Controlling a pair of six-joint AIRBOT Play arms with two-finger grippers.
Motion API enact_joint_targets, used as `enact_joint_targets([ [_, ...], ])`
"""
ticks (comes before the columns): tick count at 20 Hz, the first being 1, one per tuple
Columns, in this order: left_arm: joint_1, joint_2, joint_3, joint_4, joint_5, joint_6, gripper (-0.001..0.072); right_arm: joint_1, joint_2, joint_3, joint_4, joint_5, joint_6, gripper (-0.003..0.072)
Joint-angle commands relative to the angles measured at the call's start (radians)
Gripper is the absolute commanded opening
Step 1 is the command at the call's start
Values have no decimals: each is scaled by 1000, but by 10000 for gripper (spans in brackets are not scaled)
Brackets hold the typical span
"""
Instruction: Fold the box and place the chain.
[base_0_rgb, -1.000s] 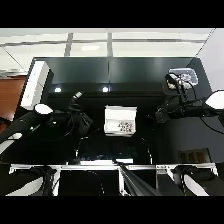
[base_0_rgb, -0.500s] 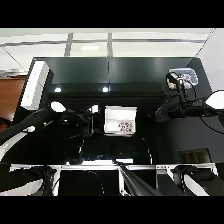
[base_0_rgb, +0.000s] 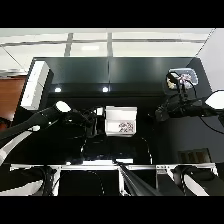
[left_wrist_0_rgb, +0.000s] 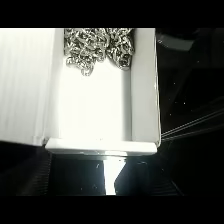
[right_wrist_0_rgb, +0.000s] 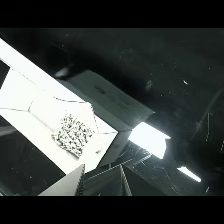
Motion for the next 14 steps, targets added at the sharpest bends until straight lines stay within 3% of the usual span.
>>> enact_joint_targets([
  [1,-31,-3,4,-3,19,-5,716,-1,0,0,-4,-7,-1,281],
  [6,-72,-3,4,-3,83,-32,693,0,0,0,-4,-45,-1,281],
  [7,-72,-3,4,-3,85,-35,612,0,-1,0,-4,-46,-1,281],
  [8,-72,-3,4,-3,85,-34,474,1,-2,-4,-2,-50,0,281],
  [9,-72,-3,4,-3,85,-34,438,11,-4,-14,-4,-65,-1,282],
  [10,-72,-3,4,-3,85,-34,419,24,-8,-30,-12,-95,0,361],
  [11,-72,-3,4,-3,85,-34,417,40,-21,-41,-10,-148,8,658],
  [14,-73,-3,4,-3,85,-34,417,62,-116,-23,185,-401,7,686],
])
